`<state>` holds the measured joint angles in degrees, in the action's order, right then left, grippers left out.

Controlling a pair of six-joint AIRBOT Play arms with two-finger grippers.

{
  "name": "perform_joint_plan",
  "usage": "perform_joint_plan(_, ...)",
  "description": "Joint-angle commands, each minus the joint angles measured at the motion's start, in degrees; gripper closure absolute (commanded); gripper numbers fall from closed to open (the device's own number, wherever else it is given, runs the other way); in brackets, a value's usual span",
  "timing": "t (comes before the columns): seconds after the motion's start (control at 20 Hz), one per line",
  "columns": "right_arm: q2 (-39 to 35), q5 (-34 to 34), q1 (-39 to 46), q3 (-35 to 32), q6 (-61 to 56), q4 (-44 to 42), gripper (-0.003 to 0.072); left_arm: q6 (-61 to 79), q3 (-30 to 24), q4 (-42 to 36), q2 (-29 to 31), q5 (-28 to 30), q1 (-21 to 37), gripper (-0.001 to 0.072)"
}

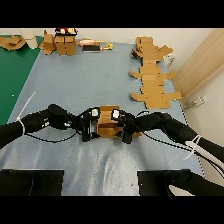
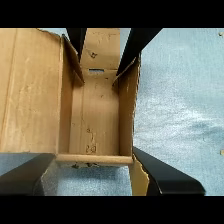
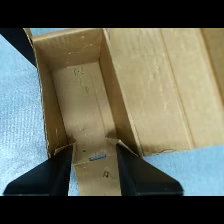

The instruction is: Fold the box.

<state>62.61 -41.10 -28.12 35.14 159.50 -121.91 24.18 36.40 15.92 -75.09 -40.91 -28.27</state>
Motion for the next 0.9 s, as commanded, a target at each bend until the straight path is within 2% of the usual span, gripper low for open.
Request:
perform_joint_plan(0.0, 0.28, -0.11, -0.13, 0.02, 0.0, -0.02, 0.0218, -0.09, 0.07, -0.09, -0.04, 0.0, 0.02, 0.0168)
perform_joint_plan(0.2, 0.15, -0.66, -0.09, 0.02, -0.44, 0.85, 0.0218, -0.09, 0.07, -0.09, -0.04, 0.0, 0.04, 0.0168)
perform_joint_plan(0.35, -1.7, -7.08, -0.09, 0.02, -14.99, 12.76, 0.022, -0.09, 0.07, -0.09, -0.04, -0.02, 0.04, 0.0168)
perform_joint_plan(0.4, -3.04, -9.51, -0.09, 0.02, -22.97, 17.99, 0.0252, -0.09, 0.07, -0.09, -0.04, 0.0, 0.04, 0.0168)
perform_joint_plan(0.45, -4.63, -11.37, -0.04, 0.02, -31.01, 23.28, 0.0355, -0.09, 0.07, -0.09, -0.04, 0.0, 0.04, 0.0168)
perform_joint_plan(0.5, -6.69, -12.68, 0.07, 0.02, -40.13, 28.87, 0.055, -0.09, 0.07, -0.09, -0.04, -0.02, 0.04, 0.0168)
perform_joint_plan(0.55, -8.94, -13.31, 0.59, 0.02, -47.56, 32.74, 0.0676, -0.09, 0.07, -0.09, -0.04, 0.0, 0.04, 0.0168)
perform_joint_plan(0.7, -15.17, -13.92, 5.01, 0.02, -68.11, 40.33, 0.0684, -0.09, 0.07, -0.09, -0.04, 0.0, 0.04, 0.0168)
perform_joint_plan(0.85, -16.04, -16.44, 16.39, -0.17, -76.39, 39.52, 0.0684, -0.09, 0.07, -0.09, -0.04, 0.0, 0.04, 0.0168)
